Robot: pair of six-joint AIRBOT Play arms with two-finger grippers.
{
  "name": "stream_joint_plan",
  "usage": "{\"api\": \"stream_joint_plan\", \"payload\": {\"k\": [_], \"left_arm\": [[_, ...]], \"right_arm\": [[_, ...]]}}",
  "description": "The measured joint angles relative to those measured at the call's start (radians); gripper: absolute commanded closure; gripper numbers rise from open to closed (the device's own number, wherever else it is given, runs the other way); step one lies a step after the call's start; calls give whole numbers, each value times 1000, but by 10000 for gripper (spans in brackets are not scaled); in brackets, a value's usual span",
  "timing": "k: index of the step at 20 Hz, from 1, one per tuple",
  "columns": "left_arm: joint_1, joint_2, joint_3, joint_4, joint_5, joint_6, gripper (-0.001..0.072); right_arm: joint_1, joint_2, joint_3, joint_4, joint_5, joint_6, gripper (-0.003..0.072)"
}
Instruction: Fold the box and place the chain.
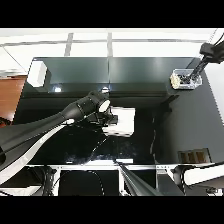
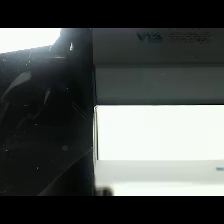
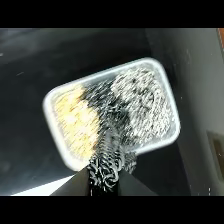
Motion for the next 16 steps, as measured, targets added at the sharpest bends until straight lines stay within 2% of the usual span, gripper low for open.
{"api": "stream_joint_plan", "payload": {"k": [5, 9, 13, 16], "left_arm": [[0, 0, 0, 0, 1, 0, 682], [0, 0, 0, 0, 1, 0, 682], [0, 0, 0, 0, 2, 0, 682], [0, 0, 0, 0, 2, 0, 682]], "right_arm": [[27, 307, -146, 57, -14, -39, 671], [63, 498, -185, 128, 31, -64, 675], [129, 625, -196, 162, 82, -84, 675], [177, 671, -199, 199, 146, -99, 674]]}}
